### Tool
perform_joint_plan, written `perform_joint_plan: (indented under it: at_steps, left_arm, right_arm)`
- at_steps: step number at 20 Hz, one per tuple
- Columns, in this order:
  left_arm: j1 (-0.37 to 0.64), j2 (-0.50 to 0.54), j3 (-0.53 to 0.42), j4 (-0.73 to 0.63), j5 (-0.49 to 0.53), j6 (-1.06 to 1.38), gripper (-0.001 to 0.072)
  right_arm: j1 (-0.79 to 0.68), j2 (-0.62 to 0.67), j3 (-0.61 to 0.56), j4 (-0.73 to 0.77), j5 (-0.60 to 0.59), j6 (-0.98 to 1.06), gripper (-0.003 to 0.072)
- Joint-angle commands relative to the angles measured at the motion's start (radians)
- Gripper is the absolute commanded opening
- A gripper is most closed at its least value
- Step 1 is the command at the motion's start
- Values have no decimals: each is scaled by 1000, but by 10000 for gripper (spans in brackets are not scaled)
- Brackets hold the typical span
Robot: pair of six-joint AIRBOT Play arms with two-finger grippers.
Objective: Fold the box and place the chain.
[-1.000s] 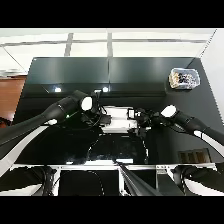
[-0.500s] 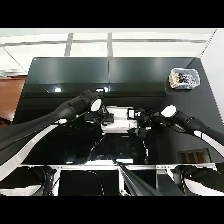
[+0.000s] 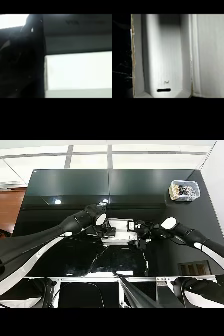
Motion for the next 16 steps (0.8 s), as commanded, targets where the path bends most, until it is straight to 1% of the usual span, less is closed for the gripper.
perform_joint_plan:
  at_steps: [1, 4, 5, 6, 7, 8, 11, 12, 13, 16]
  left_arm:
    - [-1, 0, 17, 2, -2, -9, 429]
    - [-1, 0, 27, 6, 0, -10, 423]
    - [-2, 0, 27, 6, 0, -14, 340]
    - [-2, 0, 27, 6, 0, -14, 173]
    - [-2, 0, 27, 8, 0, -16, 48]
    - [-2, 0, 27, 10, 0, -16, 24]
    - [-2, 0, 27, 9, 0, -16, 24]
    - [-2, 0, 27, 9, -1, -16, 24]
    - [-2, 0, 27, 9, -3, -16, 24]
    - [-2, 0, 27, 10, -15, -16, 25]
  right_arm:
    - [0, -1, 0, 0, 0, 2, 311]
    - [0, -1, -1, 0, 1, 2, 312]
    - [0, -1, 0, 0, 1, 2, 312]
    - [0, -1, -1, 0, 1, 2, 311]
    - [0, -1, -1, 0, 1, 2, 311]
    - [0, -1, 0, 0, 1, 2, 311]
    - [0, -1, -1, 0, 1, 2, 314]
    - [0, -1, 0, 1, 0, 8, 431]
    - [0, 0, 0, 0, 1, 29, 720]
    - [0, 50, 2, -64, 26, 106, 720]
